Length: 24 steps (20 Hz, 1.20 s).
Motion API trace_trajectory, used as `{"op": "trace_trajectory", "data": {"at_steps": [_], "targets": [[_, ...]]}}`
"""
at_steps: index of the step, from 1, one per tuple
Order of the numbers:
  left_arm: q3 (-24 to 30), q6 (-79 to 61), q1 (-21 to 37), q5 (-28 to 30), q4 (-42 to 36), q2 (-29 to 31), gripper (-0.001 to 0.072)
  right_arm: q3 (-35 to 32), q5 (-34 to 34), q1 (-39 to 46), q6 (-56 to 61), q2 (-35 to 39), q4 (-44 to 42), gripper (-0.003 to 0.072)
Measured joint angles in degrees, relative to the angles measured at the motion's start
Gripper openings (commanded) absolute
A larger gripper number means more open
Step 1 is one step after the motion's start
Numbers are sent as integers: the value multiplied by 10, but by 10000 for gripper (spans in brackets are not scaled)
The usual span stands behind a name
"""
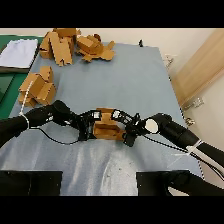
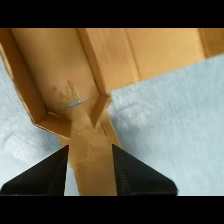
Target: Fold the box.
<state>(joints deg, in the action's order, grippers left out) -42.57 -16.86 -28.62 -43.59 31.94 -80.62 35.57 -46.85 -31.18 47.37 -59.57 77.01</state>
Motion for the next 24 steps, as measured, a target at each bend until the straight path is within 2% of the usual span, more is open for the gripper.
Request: {"op": "trace_trajectory", "data": {"at_steps": [3,4,5,7,8,15,18,19,20,22,24], "targets": [[0,0,0,0,0,0,470,0,24,0,-46,1,-51,407],[0,0,0,0,0,0,470,0,35,0,-63,0,-66,318],[0,0,0,0,0,0,470,0,45,0,-76,-1,-77,281],[0,0,0,0,0,0,470,0,62,1,-96,-7,-98,256],[0,0,0,0,0,0,470,0,67,1,-102,-10,-109,152],[0,0,0,0,0,0,470,0,75,1,-152,-31,-207,152],[0,0,0,0,0,0,470,0,76,1,-162,-40,-222,185],[0,0,0,0,0,0,470,0,76,1,-163,-42,-226,314],[0,-1,0,0,1,0,470,0,76,1,-165,-43,-226,352],[0,-1,0,0,1,0,470,0,77,1,-167,-46,-230,357],[0,-1,0,0,1,0,470,0,77,1,-168,-47,-232,466]]}}
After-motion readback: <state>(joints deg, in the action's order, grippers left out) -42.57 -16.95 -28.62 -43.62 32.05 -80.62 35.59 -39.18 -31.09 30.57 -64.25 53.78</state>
